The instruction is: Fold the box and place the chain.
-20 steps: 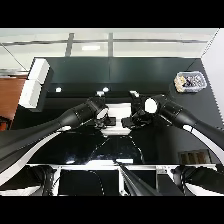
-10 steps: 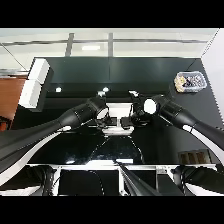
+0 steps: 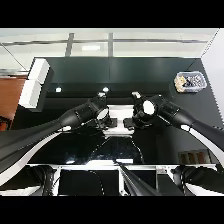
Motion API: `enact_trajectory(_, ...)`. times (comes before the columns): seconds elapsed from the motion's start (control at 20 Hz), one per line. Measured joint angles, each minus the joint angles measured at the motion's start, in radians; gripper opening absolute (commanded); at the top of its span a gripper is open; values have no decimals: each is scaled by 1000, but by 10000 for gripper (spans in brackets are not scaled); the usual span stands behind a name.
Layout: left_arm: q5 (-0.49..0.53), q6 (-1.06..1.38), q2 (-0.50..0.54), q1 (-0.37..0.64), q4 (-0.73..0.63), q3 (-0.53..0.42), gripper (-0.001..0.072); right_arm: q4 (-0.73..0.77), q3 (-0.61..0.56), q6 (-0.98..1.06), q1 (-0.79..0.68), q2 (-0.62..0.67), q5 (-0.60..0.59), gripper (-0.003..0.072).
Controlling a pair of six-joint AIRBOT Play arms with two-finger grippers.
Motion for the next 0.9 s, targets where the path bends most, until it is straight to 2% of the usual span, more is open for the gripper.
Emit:
enact_trajectory(0.4, -3, -3, 0, 0, 2, 0, 29, -82, 68, 89, 45, -51, 63, 471)
enact_trajectory(0.45, -3, -3, 0, 0, 3, 0, 29, -89, 74, 101, 48, -59, 73, 362)
enact_trajectory(0.5, -3, -3, 0, 0, 3, 0, 29, -95, 79, 113, 48, -65, 79, 297)
enact_trajectory(0.55, -3, -3, 0, 0, 3, 0, 29, -96, 82, 124, 50, -69, 82, 292)
enact_trajectory(0.6, -3, -3, 0, 0, 3, 0, 29, -98, 85, 131, 50, -72, 86, 118)
enact_trajectory(0.65, -2, -3, 0, 0, 2, 0, 29, -97, 87, 138, 51, -74, 87, 55)
enact_trajectory(0.9, -3, -4, 0, 0, 0, 0, 29, -102, 91, 153, 53, -79, 93, 57)
